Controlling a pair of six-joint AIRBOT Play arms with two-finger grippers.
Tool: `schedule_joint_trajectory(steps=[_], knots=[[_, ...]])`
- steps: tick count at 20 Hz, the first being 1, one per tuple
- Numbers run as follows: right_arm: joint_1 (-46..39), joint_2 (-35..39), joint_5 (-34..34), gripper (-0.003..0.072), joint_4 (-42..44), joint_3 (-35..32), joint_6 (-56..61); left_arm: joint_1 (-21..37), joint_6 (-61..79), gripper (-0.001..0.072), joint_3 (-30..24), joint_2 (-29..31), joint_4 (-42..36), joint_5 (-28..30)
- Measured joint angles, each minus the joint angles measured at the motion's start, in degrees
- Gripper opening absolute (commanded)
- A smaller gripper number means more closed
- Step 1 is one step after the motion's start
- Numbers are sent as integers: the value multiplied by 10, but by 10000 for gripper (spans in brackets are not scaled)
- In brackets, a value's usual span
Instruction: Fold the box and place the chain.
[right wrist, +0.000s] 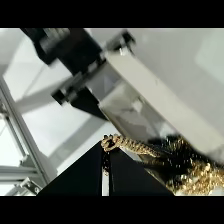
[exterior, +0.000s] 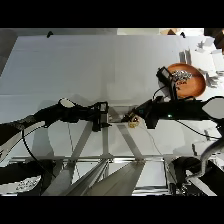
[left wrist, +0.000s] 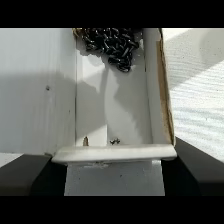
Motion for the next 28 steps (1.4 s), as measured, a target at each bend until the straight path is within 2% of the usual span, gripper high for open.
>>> schedule_joint_trajectory(steps=[2,3,4,5,11,15,18,23,24,28], knots=[[1,-2,-14,47,-1,-17,5,0,0,212,0,0,0,0],[1,-2,-21,147,1,-21,6,0,0,212,0,0,0,0],[1,-3,-27,373,2,-25,7,0,0,212,0,0,0,0],[1,-4,-31,507,2,-27,7,0,0,212,0,0,0,0],[1,25,-36,500,-3,-33,-45,0,0,212,0,0,0,0],[1,94,-37,500,-94,-34,-100,0,0,212,0,0,0,0],[-15,108,-22,500,-155,-35,-133,0,0,212,0,0,0,0],[-82,41,7,521,-136,-37,-280,0,0,212,0,0,0,0],[-95,18,6,572,-122,-37,-320,0,0,212,0,0,0,0],[-135,-88,3,580,-71,-37,-466,0,0,212,0,0,0,0]])
